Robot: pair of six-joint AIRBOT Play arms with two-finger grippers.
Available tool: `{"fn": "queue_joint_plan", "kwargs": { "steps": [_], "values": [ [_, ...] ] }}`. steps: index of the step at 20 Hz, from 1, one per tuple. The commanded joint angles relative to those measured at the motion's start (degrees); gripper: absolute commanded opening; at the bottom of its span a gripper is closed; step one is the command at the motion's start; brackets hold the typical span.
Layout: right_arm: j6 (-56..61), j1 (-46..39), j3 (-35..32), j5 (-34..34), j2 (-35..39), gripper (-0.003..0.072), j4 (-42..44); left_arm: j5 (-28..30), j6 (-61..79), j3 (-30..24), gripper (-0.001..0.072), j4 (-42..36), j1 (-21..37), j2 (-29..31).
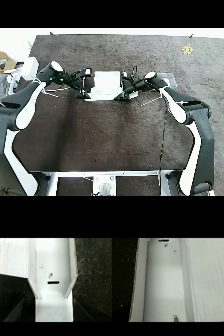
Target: Fold the box and place the chain.
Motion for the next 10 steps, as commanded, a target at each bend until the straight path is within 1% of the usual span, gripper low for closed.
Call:
{"fn": "queue_joint_plan", "kwargs": {
  "steps": [1,4,10],
  "values": [
    [0.00,0.07,0.02,0.02,0.02,0.0437,0.02,1.70,0.44,-0.11,0.0714,-0.11,-0.31,0.02],
    [0.00,0.07,0.02,0.02,0.02,0.0437,0.02,0.09,0.44,-0.11,0.0714,-0.11,-0.81,0.02],
    [0.00,0.07,0.04,0.02,0.02,0.0437,0.04,0.11,0.22,-0.26,0.0704,-0.04,-1.42,0.02]
  ]
}}
